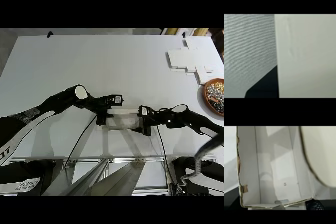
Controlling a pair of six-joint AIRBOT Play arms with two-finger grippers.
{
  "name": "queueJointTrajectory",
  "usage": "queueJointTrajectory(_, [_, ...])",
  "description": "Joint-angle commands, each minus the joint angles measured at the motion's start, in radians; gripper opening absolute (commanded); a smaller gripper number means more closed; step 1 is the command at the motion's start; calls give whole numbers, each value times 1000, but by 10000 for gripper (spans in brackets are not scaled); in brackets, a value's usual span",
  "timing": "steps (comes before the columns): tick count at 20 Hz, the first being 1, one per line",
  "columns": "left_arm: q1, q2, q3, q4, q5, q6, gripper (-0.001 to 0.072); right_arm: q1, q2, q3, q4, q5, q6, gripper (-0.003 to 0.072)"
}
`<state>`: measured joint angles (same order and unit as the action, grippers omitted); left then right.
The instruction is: Fold the box and place the chain.
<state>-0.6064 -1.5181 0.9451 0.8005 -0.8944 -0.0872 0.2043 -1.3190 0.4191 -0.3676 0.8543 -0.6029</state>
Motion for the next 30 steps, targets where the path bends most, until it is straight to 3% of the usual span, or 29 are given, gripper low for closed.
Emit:
queueJointTrajectory(1, [0,1,0,0,0,0,10,-11,-1,-1,-14,7,3,636])
queueJointTrajectory(9, [0,1,0,0,0,0,10,-11,-1,-1,-23,7,4,631])
queueJointTrajectory(11, [0,1,0,0,0,0,10,-11,-1,-1,-25,7,4,532])
queueJointTrajectory(14, [0,1,0,0,0,0,10,-11,0,-1,-27,7,4,504])
queueJointTrajectory(18, [0,1,1,0,0,0,10,-11,0,-1,-29,10,4,396])
queueJointTrajectory(30, [0,1,1,0,0,0,10,-11,0,-1,-51,23,3,417])
